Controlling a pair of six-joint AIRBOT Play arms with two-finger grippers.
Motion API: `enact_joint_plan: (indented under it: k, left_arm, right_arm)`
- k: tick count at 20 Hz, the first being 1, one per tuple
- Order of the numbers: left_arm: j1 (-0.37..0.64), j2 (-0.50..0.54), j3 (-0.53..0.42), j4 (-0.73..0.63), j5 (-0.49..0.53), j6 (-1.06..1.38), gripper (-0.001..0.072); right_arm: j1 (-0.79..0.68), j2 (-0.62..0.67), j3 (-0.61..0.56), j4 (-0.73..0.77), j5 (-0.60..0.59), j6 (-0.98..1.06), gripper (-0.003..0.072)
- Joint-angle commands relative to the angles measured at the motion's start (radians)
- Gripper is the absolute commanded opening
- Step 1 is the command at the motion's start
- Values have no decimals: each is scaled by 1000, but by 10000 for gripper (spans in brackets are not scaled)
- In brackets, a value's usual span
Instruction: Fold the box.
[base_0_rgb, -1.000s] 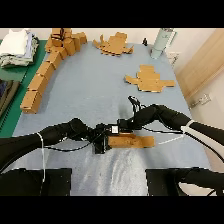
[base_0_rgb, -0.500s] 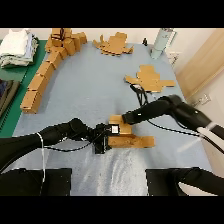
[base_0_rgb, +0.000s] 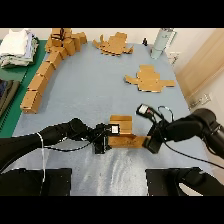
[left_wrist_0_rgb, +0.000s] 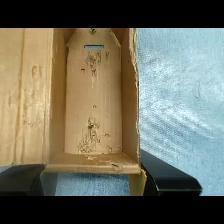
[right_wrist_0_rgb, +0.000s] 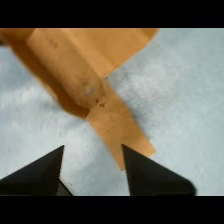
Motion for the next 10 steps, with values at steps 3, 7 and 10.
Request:
enact_joint_plan:
  k: [3, 7, 10]
  left_arm:
    - [-1, -1, 1, 0, 0, 0, 422]
    - [-1, -1, 1, 0, 0, 0, 422]
    - [-1, -1, 1, 0, 0, 0, 422]
  right_arm:
    - [8, 23, -181, -58, 210, -356, 625]
    - [9, -48, -185, -21, 378, -465, 625]
    - [9, -74, -185, 69, 419, -481, 625]
